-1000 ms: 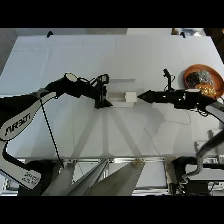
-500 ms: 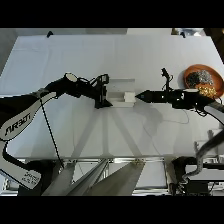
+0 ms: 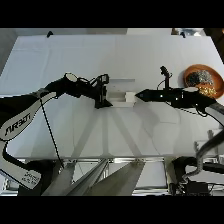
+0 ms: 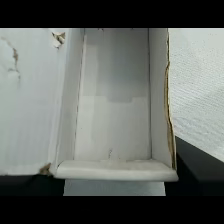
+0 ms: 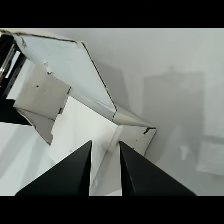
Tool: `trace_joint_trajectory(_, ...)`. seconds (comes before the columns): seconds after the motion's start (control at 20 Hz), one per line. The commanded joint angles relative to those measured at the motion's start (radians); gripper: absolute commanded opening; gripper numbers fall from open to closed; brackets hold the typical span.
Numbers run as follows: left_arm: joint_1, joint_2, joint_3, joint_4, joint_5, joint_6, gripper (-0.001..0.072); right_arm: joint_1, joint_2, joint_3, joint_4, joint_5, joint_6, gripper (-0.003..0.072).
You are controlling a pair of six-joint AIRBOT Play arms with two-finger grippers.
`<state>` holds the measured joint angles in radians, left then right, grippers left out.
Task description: Fold the box and place the chain.
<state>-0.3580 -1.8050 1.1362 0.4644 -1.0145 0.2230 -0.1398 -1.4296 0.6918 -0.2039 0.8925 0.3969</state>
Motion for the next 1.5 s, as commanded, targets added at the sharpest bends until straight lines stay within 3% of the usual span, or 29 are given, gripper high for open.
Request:
trace_joint_trajectory(0.0,0.001,0.001,0.0,0.0,0.0,0.0,0.0259,0.038,0.035,0.002,-0.113,-0.089,0.088,0.0261)
trace_joint_trajectory(0.1,0.001,0.001,0.0,0.0,0.0,0.0,0.0259,0.066,0.035,0.002,-0.151,-0.106,0.138,0.0292)
trace_joint_trajectory(0.45,0.001,0.001,0.0,0.0,0.0,0.0,0.0259,0.164,0.069,0.03,-0.196,-0.202,0.207,0.0292)
trace_joint_trajectory(0.65,0.001,0.001,0.0,0.0,0.0,0.0,0.0259,0.202,0.069,0.077,-0.46,-0.232,0.43,0.0292)
trace_joint_trajectory(0.95,0.001,0.001,0.0,0.0,0.0,0.0,0.0258,0.275,0.069,0.163,-0.708,-0.254,0.656,0.0292)
trace_joint_trajectory(1.15,0.001,0.001,0.0,0.0,0.0,0.0,0.0259,0.305,0.069,0.212,-0.945,-0.186,0.861,0.0311)
trace_joint_trajectory(1.45,0.001,0.001,0.0,0.0,0.0,0.0,0.0259,0.322,0.068,0.238,-0.992,-0.174,0.916,0.0336)
